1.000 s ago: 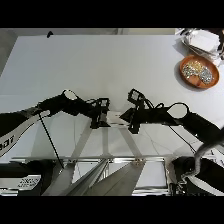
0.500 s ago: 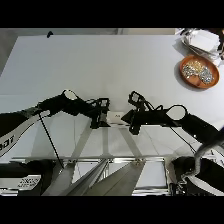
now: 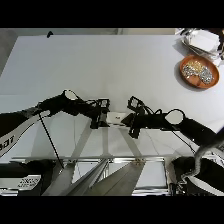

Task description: Fold the box and place the chain.

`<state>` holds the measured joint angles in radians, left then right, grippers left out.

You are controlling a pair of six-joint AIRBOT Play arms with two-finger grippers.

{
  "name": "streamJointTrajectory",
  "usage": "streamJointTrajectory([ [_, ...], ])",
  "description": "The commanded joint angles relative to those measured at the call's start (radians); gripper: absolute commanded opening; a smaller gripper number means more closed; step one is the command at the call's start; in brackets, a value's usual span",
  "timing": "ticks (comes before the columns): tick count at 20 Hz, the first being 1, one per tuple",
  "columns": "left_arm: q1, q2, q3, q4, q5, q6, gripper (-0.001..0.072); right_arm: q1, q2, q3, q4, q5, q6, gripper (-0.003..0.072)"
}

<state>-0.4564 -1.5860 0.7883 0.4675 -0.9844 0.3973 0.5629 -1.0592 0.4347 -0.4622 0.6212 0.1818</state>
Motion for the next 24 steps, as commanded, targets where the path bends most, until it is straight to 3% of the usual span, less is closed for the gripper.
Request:
streamJointTrajectory([
  [1,0.000,0.000,0.001,-0.004,0.000,-0.005,0.0343,0.030,-0.001,-0.045,-0.003,-0.051,-0.008,0.0023],
  [15,0.000,0.000,0.001,-0.004,0.000,-0.005,0.0343,0.030,0.010,-0.066,-0.022,-0.137,-0.008,0.0023],
  [21,0.000,0.000,0.001,-0.004,0.000,-0.005,0.0343,0.030,0.165,-0.051,-0.023,-0.204,-0.008,0.0023],
  [24,0.000,0.000,0.001,-0.004,0.001,-0.004,0.0343,0.030,0.236,-0.051,-0.036,-0.169,0.017,0.0023],
])
